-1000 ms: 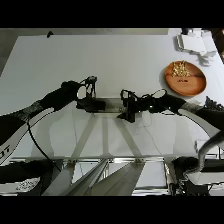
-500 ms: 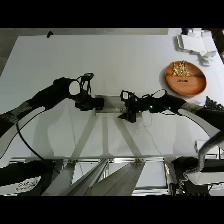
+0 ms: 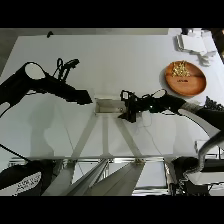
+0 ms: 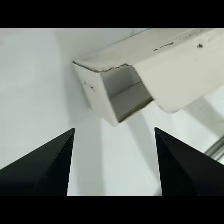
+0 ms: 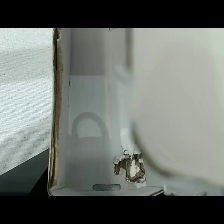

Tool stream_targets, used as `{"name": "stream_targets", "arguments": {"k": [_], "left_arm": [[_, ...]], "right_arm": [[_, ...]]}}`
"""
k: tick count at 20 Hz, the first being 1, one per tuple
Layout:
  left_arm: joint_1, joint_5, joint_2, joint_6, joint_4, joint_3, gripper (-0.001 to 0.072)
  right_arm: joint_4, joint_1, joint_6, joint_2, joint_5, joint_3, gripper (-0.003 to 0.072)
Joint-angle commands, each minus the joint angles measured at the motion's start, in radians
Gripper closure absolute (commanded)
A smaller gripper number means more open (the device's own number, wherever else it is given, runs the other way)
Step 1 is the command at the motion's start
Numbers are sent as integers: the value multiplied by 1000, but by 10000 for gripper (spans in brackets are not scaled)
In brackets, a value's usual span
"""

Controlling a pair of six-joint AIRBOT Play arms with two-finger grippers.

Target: Fold the box and place the chain.

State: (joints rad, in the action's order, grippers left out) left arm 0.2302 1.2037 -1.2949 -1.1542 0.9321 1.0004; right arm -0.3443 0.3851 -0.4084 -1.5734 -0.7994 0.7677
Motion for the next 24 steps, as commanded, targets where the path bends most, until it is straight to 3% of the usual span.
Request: {"name": "stream_targets", "arguments": {"k": [1, 5, 7, 13, 24], "left_arm": [[-74, 11, -39, 530, -39, 0, 147], [-94, 14, -122, 979, -98, 0, 123], [-105, 33, -178, 1192, -157, 0, 5], [-120, 118, -344, 1614, -354, 0, 2], [-111, 125, -399, 1671, -356, 0, 1]], "right_arm": [[0, 0, 0, 0, -1, 0, 294], [0, 0, 0, 0, -1, 0, 294], [0, 0, 0, 0, -1, 0, 294], [0, 0, 0, 0, -1, 0, 294], [0, 0, 0, 0, -1, 0, 294]]}}
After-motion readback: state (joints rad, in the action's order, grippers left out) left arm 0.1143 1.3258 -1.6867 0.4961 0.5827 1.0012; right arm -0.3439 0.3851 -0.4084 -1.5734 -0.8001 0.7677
